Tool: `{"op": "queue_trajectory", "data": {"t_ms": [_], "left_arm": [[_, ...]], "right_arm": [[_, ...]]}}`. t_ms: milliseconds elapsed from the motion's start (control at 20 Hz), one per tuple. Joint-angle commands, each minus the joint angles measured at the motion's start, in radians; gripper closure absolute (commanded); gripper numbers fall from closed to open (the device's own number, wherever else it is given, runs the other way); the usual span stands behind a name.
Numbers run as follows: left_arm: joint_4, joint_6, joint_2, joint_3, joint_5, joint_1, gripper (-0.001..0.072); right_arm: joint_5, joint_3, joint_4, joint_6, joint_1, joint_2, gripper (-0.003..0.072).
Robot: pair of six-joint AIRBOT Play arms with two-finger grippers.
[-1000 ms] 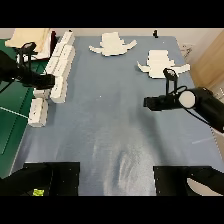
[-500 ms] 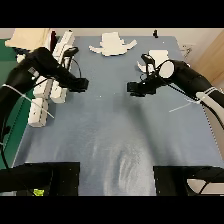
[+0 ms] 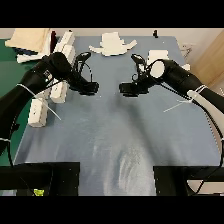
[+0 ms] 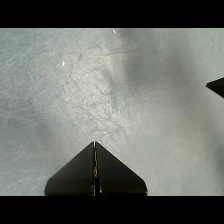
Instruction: Fold the box.
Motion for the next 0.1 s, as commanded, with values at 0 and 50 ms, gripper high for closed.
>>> {"op": "queue_trajectory", "data": {"t_ms": [0, 50], "left_arm": [[-0.002, -0.001, -0.002, 0.001, 0.003, -0.003, 0.0693], [-0.002, -0.001, -0.002, 0.001, 0.003, -0.003, 0.0693]], "right_arm": [[0.001, 0.002, 0.001, 0.000, 0.002, -0.002, 0.0682], [0.000, 0.002, 0.001, 0.000, 0.002, -0.002, 0.0682]]}}
